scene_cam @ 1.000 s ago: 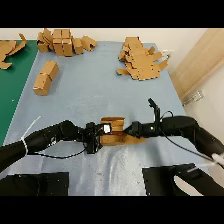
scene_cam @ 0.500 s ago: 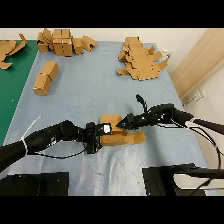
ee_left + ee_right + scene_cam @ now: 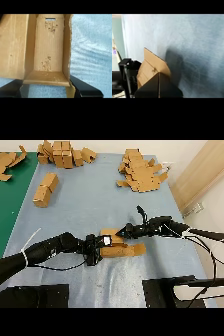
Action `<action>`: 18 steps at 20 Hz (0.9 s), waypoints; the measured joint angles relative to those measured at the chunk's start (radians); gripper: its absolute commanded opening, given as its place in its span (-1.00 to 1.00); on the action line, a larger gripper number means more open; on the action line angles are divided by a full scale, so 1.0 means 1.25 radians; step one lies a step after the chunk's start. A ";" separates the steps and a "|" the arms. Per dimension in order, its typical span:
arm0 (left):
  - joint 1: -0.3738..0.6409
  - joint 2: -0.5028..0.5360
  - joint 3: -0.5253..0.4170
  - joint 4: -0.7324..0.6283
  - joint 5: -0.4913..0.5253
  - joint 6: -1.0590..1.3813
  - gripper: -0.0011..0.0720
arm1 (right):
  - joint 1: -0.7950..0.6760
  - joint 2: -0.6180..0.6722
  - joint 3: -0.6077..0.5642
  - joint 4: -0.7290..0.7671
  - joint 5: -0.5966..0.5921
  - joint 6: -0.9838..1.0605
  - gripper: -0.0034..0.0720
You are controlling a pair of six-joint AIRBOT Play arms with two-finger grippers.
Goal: Fold the box.
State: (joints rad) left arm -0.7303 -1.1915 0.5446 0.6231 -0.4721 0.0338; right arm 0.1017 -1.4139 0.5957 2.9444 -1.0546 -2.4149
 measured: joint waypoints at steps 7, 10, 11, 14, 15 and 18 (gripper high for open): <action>0.000 0.000 0.000 0.000 0.000 0.000 0.57 | 0.000 -0.002 0.000 -0.076 0.016 0.027 -0.90; 0.000 0.000 0.000 0.000 0.000 0.000 0.57 | 0.000 -0.001 0.001 -0.101 0.023 0.038 -0.90; 0.000 0.000 0.000 0.000 0.000 0.000 0.57 | 0.000 0.002 0.001 -0.106 0.029 0.040 -0.90; 0.000 0.000 0.000 0.000 0.000 0.000 0.57 | -0.004 0.031 0.006 -0.115 0.048 0.037 -0.90; 0.000 0.000 0.000 0.000 0.000 0.000 0.57 | -0.007 0.054 0.010 -0.124 0.049 0.034 -0.90; 0.000 0.000 0.000 0.000 0.000 0.000 0.57 | -0.012 0.154 0.015 -0.195 0.040 0.046 -0.90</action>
